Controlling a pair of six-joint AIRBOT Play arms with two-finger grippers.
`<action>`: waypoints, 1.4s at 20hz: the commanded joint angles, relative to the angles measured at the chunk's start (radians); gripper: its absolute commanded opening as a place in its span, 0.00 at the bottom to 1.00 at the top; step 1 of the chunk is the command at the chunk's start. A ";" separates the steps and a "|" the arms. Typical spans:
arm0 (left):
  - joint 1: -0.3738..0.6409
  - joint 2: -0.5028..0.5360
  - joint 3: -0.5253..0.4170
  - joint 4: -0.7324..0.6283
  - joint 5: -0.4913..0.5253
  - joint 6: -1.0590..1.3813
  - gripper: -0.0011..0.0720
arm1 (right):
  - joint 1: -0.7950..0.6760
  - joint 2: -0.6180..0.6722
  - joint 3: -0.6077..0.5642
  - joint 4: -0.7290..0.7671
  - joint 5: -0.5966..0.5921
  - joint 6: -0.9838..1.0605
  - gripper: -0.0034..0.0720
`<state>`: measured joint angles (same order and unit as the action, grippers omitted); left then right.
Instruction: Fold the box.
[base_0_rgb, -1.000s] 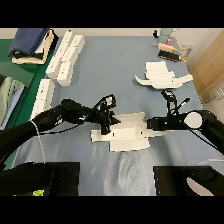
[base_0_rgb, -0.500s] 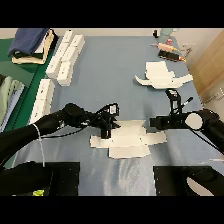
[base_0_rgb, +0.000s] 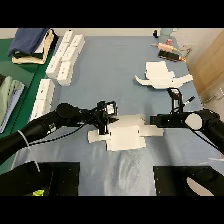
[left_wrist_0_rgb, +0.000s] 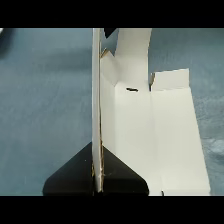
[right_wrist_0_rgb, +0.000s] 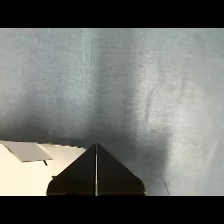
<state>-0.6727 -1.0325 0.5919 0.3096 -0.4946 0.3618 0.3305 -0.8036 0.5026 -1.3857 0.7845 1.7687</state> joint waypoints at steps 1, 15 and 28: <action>-0.027 0.037 -0.026 -0.050 0.074 0.085 0.03 | 0.000 0.001 0.001 -0.017 -0.057 0.039 0.05; -0.089 0.013 -0.179 -0.337 0.144 0.330 0.03 | 0.000 0.026 0.002 -0.012 -0.105 0.056 0.05; -0.200 -0.010 -0.180 -0.336 0.130 0.277 0.03 | 0.000 0.082 0.001 -0.013 -0.101 0.056 0.05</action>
<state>-0.8536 -1.0454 0.4110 -0.0223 -0.3679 0.6640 0.3305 -0.7250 0.5030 -1.3991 0.6804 1.8248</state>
